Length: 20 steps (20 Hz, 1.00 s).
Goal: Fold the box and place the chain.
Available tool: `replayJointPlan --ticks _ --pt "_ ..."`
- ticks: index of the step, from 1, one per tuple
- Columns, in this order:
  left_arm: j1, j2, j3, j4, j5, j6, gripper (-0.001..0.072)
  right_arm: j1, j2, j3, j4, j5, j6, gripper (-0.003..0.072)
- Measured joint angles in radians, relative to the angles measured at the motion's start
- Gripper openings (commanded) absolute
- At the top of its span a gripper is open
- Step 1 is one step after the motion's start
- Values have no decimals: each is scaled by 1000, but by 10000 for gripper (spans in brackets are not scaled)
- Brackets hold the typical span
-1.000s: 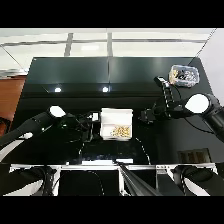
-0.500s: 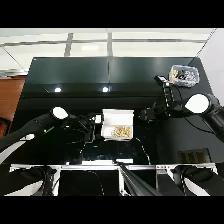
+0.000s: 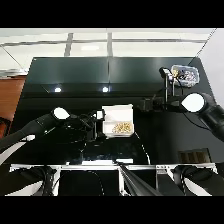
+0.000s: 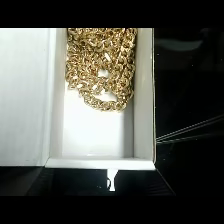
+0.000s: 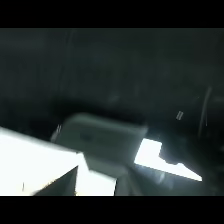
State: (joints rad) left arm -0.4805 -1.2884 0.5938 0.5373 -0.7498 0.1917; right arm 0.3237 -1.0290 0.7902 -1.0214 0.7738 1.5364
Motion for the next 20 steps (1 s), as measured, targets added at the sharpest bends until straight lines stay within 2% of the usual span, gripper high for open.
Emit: replayJointPlan --ticks 5,8,10,14,17,20 --pt "0 0 0 1 -1 -15 339 2 -125 19 9 -140 -3 618" --pt "0 0 0 3 -2 -18 338 2 -182 38 100 -152 -174 609" --pt "0 0 0 4 -6 -21 338 2 -198 62 170 -101 -386 610" --pt "0 0 0 5 -9 -20 338 3 -209 139 225 133 -798 611" --pt "0 0 0 5 -10 -20 339 16 -212 166 231 290 -961 611" --pt "0 0 0 5 -11 -20 339 45 -213 164 232 354 -1062 611"
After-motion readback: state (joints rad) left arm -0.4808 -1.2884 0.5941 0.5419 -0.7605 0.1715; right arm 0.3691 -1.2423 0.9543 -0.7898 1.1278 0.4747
